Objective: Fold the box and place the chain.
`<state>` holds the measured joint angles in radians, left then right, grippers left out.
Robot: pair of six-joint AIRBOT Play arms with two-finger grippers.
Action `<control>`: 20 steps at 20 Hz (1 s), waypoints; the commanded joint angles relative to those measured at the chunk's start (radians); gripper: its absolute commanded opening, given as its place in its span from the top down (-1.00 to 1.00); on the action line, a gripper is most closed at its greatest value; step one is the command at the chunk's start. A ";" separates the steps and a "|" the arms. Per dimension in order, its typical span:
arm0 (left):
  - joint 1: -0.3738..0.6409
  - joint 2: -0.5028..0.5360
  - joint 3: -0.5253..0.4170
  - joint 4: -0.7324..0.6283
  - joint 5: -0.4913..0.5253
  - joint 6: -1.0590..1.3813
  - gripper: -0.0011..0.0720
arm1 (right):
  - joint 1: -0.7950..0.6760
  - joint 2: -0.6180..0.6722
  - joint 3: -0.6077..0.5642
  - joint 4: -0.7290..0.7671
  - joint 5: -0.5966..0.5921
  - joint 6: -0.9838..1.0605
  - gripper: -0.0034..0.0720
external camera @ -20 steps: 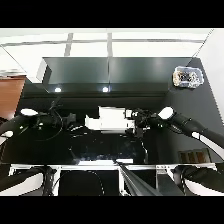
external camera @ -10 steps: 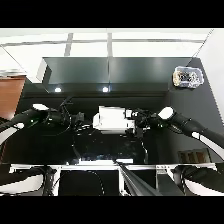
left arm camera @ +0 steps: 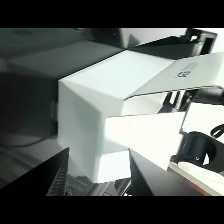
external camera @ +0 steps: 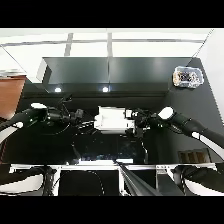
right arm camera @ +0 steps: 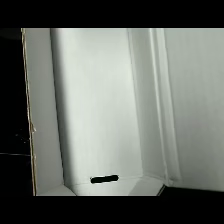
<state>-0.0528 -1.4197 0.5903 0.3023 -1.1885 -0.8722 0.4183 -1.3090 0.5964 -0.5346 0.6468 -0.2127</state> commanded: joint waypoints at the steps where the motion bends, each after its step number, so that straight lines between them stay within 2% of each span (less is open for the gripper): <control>1: -0.023 -0.001 0.023 -0.023 -0.004 0.011 -0.18 | 0.001 -0.001 0.000 0.000 0.000 0.000 0.28; 2: -0.041 -0.001 0.036 -0.022 0.004 0.011 -0.03 | 0.001 -0.001 0.000 0.000 0.000 0.000 0.28; 3: -0.060 -0.001 0.051 -0.022 0.011 0.008 0.02 | 0.001 -0.001 0.000 0.000 0.000 0.000 0.28; 8: -0.136 0.000 0.137 0.093 0.033 -0.158 0.02 | 0.001 -0.001 0.000 0.000 0.000 0.000 0.28; 15: -0.256 0.000 0.312 0.424 0.053 -0.456 0.02 | 0.001 -0.001 0.000 0.000 0.000 0.000 0.28; 20: -0.314 0.000 0.395 0.555 0.053 -0.576 0.02 | 0.001 -0.001 0.000 0.000 0.000 0.000 0.28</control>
<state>-0.3286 -1.4200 0.9398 0.7494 -1.1404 -1.3521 0.4183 -1.3090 0.5964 -0.5346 0.6468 -0.2127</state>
